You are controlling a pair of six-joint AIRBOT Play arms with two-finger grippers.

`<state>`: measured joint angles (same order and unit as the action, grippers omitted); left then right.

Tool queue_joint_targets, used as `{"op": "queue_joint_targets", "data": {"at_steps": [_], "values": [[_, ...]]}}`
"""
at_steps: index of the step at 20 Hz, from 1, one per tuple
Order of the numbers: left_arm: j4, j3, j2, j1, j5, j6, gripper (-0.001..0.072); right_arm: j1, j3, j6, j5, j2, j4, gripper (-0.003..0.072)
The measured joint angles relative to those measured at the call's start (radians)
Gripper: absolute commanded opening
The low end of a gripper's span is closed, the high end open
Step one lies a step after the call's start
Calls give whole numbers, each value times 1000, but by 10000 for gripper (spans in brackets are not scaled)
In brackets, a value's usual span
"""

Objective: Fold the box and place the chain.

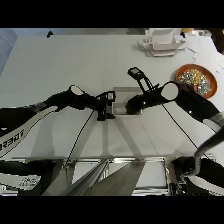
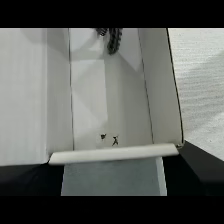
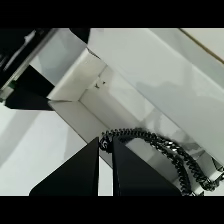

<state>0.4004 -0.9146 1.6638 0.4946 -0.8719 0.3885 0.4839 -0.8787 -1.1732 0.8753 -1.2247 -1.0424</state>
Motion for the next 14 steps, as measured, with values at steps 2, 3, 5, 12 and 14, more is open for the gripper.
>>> {"op": "queue_joint_targets", "data": {"at_steps": [2,3,5,12,14], "values": [[0,0,0,0,0,0,13,0,2,1,-4,-30,0,19],[0,0,0,0,0,0,13,0,2,3,-6,-40,0,21],[0,0,0,0,0,0,13,0,2,3,-11,-53,0,92],[0,0,0,0,0,0,13,0,3,2,18,-15,-5,290],[0,0,0,0,0,0,13,0,3,-2,48,43,-21,219]]}}
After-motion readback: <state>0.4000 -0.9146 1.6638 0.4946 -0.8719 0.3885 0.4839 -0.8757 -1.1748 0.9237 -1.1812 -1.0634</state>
